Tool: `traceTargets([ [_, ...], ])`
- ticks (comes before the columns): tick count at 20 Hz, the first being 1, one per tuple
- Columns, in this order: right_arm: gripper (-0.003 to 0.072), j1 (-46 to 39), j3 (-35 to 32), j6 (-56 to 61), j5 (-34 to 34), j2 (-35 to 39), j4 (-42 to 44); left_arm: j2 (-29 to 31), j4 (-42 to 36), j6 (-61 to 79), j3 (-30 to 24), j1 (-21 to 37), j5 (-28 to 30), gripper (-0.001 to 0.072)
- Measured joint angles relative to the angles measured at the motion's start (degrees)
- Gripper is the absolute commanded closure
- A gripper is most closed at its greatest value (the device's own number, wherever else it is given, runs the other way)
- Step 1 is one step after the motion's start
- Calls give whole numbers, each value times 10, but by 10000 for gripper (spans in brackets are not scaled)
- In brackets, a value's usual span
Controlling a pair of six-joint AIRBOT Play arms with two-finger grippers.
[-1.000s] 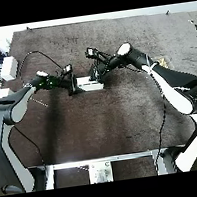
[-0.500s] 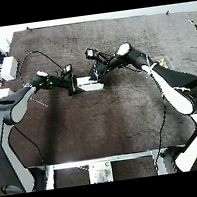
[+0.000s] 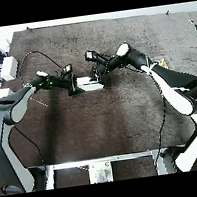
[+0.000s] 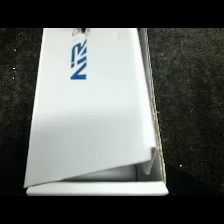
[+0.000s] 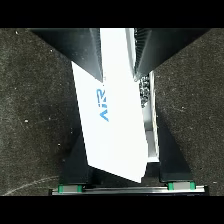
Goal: Fold the box and place the chain.
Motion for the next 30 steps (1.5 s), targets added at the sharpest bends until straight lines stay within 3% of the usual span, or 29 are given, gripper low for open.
traceTargets([
  [12, 454, 3, -11, 16, 38, -1, -10, 0, 1, 2, 0, 0, -3, 479],
  [19, 454, -26, -12, 15, 80, 0, 92, 0, 0, 0, 0, 0, 0, 479],
  [20, 476, -30, -12, 14, 81, 0, 105, 0, 0, 0, 0, 0, 0, 479],
  [21, 610, -33, -12, 13, 86, 0, 116, 0, 0, 0, 0, 0, 0, 479],
  [22, 670, -34, -12, 12, 88, 0, 124, 0, 0, 0, 0, 0, 0, 479],
  [30, 670, -40, -13, 61, 87, -33, 119, 0, 0, 0, 0, 0, 0, 479],
])
